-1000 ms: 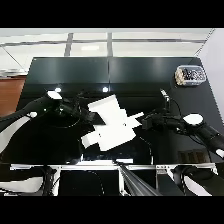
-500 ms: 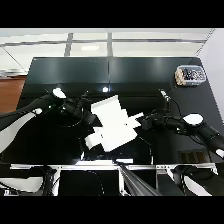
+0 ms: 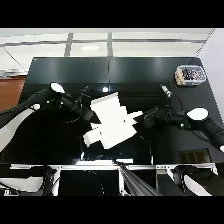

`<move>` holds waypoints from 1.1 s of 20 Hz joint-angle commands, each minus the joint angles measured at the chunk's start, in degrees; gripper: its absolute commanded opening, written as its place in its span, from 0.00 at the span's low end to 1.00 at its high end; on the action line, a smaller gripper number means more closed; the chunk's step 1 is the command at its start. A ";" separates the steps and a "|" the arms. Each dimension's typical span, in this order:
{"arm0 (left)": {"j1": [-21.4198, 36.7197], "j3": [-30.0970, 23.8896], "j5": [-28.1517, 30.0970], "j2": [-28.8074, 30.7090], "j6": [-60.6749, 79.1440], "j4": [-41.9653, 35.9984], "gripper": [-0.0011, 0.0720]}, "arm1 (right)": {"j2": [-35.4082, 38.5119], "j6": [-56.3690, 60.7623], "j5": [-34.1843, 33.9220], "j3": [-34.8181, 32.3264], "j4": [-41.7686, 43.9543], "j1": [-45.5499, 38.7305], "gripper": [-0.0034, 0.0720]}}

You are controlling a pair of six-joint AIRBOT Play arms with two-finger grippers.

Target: Fold the box and place the chain.

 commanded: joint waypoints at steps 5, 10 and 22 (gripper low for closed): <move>-7.37 -14.58 29.94 20.04 24.48 0.57 0.05 | 2.51 -0.96 10.91 8.50 -20.92 2.43 0.91; -11.76 -15.45 32.52 17.18 40.33 0.37 0.05 | 0.70 -17.16 1.97 8.09 -26.93 11.76 0.91; -11.96 -11.21 30.08 9.55 41.72 3.61 0.06 | -3.43 -27.39 -0.87 2.21 -26.86 16.02 0.91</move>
